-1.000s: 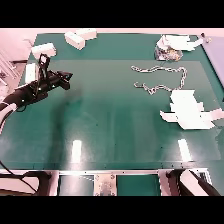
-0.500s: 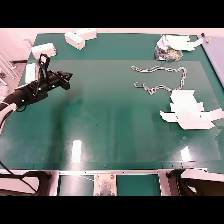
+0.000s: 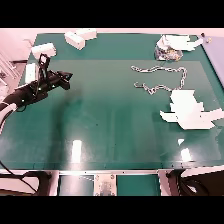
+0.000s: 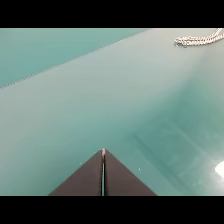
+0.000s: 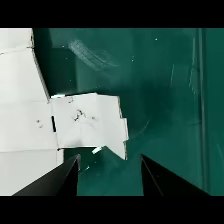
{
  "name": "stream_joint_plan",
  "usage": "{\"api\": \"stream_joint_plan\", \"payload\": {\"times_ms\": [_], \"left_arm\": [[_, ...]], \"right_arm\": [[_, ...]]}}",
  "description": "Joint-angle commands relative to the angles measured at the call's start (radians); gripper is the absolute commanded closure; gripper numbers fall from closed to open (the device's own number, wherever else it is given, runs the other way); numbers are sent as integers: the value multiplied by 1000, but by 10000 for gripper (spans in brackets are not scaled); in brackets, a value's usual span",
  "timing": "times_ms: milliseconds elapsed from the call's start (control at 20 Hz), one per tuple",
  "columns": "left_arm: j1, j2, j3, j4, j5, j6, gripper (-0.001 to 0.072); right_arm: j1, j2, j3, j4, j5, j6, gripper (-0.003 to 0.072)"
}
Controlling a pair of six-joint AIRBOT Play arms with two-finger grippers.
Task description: Fold the box and place the chain.
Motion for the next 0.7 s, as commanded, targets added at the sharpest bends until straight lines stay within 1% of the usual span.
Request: {"api": "stream_joint_plan", "payload": {"times_ms": [0,300,450,650], "left_arm": [[0,1,0,0,0,0,689],[0,1,0,0,0,0,689],[0,1,0,0,0,0,689],[0,1,0,0,1,0,689]], "right_arm": [[0,-84,59,23,-18,-46,228],[0,-174,61,33,-25,-105,229],[0,-192,65,111,-44,-129,239],[0,-214,65,134,-80,-136,250]]}}
